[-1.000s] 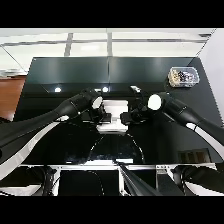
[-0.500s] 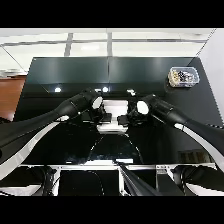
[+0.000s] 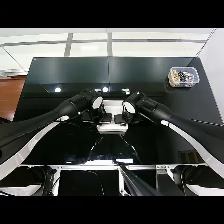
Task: Fold the box and place the chain.
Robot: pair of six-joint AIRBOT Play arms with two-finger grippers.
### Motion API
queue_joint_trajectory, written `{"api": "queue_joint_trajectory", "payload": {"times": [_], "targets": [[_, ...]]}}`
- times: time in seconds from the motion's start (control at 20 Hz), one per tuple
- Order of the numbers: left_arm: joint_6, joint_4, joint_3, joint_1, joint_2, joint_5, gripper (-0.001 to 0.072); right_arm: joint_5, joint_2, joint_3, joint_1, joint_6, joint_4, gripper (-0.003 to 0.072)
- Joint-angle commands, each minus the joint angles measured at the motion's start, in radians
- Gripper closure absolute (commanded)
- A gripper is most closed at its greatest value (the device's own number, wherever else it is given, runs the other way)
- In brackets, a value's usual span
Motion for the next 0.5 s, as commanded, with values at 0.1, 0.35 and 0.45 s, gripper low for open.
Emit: {"api": "queue_joint_trajectory", "payload": {"times": [0.1,0.35,0.45], "targets": [[0.0,0.001,0.0,0.001,0.0,-0.001,0.0683,0.023,-0.005,0.013,0.004,0.067,-0.011,0.0502],[0.0,0.001,0.0,0.001,0.0,-0.002,0.0682,0.01,-0.005,0.013,0.009,0.059,0.006,0.0671],[0.0,0.001,0.0,0.001,0.0,-0.002,0.0682,0.002,-0.005,0.013,0.008,0.059,0.006,0.0474]]}}
